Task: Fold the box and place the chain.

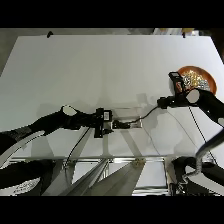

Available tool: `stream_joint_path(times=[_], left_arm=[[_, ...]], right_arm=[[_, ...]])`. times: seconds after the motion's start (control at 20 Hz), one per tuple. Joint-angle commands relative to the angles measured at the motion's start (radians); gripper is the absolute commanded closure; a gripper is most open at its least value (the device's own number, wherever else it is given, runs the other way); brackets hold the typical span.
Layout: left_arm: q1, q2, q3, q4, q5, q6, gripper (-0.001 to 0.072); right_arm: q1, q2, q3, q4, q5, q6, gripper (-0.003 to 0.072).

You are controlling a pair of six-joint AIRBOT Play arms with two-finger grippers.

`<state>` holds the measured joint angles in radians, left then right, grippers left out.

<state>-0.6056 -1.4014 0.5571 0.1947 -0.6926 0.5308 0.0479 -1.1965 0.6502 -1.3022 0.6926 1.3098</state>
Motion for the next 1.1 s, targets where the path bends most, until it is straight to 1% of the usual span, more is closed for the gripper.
stream_joint_path(times=[0.0,0.35,0.4,0.45,0.5,0.6,0.8,0.9,0.95,1.0,1.05], left_arm=[[0.0,0.0,0.0,0.0,0.0,0.0,0.0567],[0.0,0.0,0.0,0.0,0.0,0.0,0.0567],[0.0,0.0,0.0,0.0,0.0,0.0,0.0567],[0.0,0.0,0.0,0.0,0.0,0.0,0.0567],[0.0,0.0,0.0,0.0,0.0,0.0,0.0567],[0.0,0.0,0.0,0.0,0.0,0.0,0.0567],[0.0,0.0,0.0,0.0,0.0,0.0,0.0567],[0.0,0.0,0.0,0.0,0.0,0.0,0.0567],[0.0,0.0,0.0,0.0,0.0,0.0,0.0567],[0.0,0.0,0.0,0.0,0.0,0.0,0.0567],[-0.001,0.0,0.0,0.0,0.0,0.0,0.0567]], right_arm=[[0.001,-0.001,0.0,-0.004,-0.018,0.003,0.0401],[0.001,-0.001,0.0,-0.003,0.002,0.003,0.0398],[0.001,-0.001,0.0,-0.003,0.001,0.003,0.0386],[0.001,-0.001,0.0,-0.003,-0.002,0.003,0.032],[0.001,-0.001,0.0,-0.003,-0.005,0.003,0.0282],[0.001,-0.003,0.0,-0.002,-0.007,0.003,0.0283],[0.001,-0.063,0.0,0.002,0.007,0.004,0.0292],[0.001,-0.065,0.0,0.006,0.002,0.004,0.0294],[0.001,-0.065,0.0,0.005,0.002,0.004,0.0315],[0.001,-0.065,0.0,0.006,0.003,0.004,0.0359],[0.001,-0.065,0.0,0.006,0.004,0.004,0.0373]])
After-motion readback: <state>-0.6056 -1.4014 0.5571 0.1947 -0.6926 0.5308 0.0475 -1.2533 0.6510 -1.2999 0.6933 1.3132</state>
